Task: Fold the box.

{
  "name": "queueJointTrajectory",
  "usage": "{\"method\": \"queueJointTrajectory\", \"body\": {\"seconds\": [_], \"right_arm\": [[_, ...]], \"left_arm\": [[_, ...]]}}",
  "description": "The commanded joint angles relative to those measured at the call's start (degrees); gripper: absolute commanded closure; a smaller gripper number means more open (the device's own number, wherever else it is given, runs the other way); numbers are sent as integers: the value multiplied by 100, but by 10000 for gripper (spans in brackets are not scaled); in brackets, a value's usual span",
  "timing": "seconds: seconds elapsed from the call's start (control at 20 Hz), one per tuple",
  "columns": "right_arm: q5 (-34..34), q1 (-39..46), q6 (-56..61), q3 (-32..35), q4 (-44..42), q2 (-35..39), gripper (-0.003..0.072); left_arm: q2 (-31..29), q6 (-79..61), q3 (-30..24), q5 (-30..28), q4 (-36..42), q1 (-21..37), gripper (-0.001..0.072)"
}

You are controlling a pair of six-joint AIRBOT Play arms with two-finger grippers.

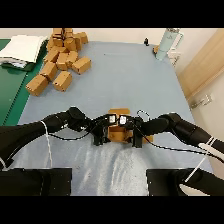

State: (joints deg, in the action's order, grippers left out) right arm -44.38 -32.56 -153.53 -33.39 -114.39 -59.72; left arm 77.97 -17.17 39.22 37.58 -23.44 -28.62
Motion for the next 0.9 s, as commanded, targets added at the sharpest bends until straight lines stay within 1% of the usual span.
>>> {"method": "queueJointTrajectory", "body": {"seconds": [0.0,0.05,0.1,0.15,0.2,0.25,0.3,0.4,0.5,0.55,0.6,0.65,0.7,0.75,0.8,0.85], "right_arm": [[20,-31,-9,2,37,-20,89],[-7,-28,9,2,76,-20,96],[-72,-28,31,0,184,-13,182],[-184,-24,256,-4,426,26,381],[-269,-22,839,-17,896,105,523],[-337,-22,1572,-37,1499,210,645],[-468,-22,2437,-79,2218,345,682],[-920,-2,3792,-201,3477,719,682],[-1285,116,4758,-260,4315,1176,682],[-1346,275,5510,-258,4712,1360,682],[-1427,549,6540,-258,5064,1473,681],[-1554,879,7495,-247,5165,1493,682],[-1681,1287,8288,-195,4986,1443,682],[-1685,1648,8603,-103,4492,1340,682],[-1600,1954,8502,39,3709,1191,683],[-1502,2127,8004,188,2868,1023,683]], "left_arm": [[0,4,0,-9,7,2,191],[0,4,0,-9,7,2,191],[0,4,0,-9,7,2,191],[0,4,0,-9,7,2,191],[0,2,0,-9,7,2,191],[0,4,0,-9,7,2,191],[0,4,0,-9,7,2,191],[0,2,0,-9,7,2,191],[0,4,0,-9,7,2,191],[0,4,0,-9,7,2,191],[0,4,0,-9,7,2,191],[0,2,0,-9,7,2,191],[0,4,0,-9,7,2,191],[0,4,0,-9,7,2,191],[0,4,0,-9,7,2,191],[0,4,0,-9,7,2,191]]}}
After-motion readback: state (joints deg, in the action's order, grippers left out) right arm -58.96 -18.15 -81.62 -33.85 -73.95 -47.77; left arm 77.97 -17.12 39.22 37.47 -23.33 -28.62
